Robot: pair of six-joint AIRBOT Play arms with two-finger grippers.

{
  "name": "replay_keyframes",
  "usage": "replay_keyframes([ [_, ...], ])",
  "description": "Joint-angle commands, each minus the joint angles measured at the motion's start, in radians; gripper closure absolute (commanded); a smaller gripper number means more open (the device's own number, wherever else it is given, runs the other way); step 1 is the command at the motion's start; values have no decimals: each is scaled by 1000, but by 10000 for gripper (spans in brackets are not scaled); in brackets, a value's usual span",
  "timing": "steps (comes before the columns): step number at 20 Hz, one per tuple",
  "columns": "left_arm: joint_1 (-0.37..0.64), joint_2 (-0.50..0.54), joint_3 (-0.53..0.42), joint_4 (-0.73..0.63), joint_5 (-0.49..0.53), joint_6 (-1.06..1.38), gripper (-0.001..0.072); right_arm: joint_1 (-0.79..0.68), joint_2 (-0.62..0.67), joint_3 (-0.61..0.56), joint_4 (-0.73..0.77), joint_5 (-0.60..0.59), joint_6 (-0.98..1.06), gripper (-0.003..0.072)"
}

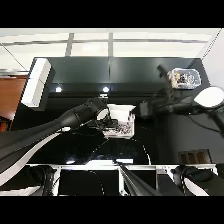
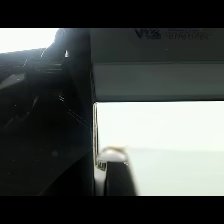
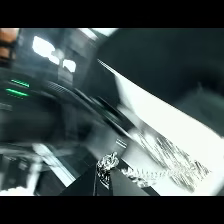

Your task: Fold the box and place the chain.

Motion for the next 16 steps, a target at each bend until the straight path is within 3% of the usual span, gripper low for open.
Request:
replay_keyframes([
  [1,0,0,0,0,0,0,683,31,-23,-115,-13,-80,5,650],
  [2,0,0,0,0,0,0,683,30,-23,-114,-15,-84,8,470],
  [3,0,0,0,0,0,0,683,17,-22,-111,-20,-77,7,371],
  [7,0,0,0,0,1,0,683,-175,-3,-26,-262,51,8,374],
  [12,0,0,0,0,14,0,683,-336,18,-13,-542,20,19,376],
  [16,0,0,0,-3,8,0,683,-336,18,-14,-566,-22,18,375],
])
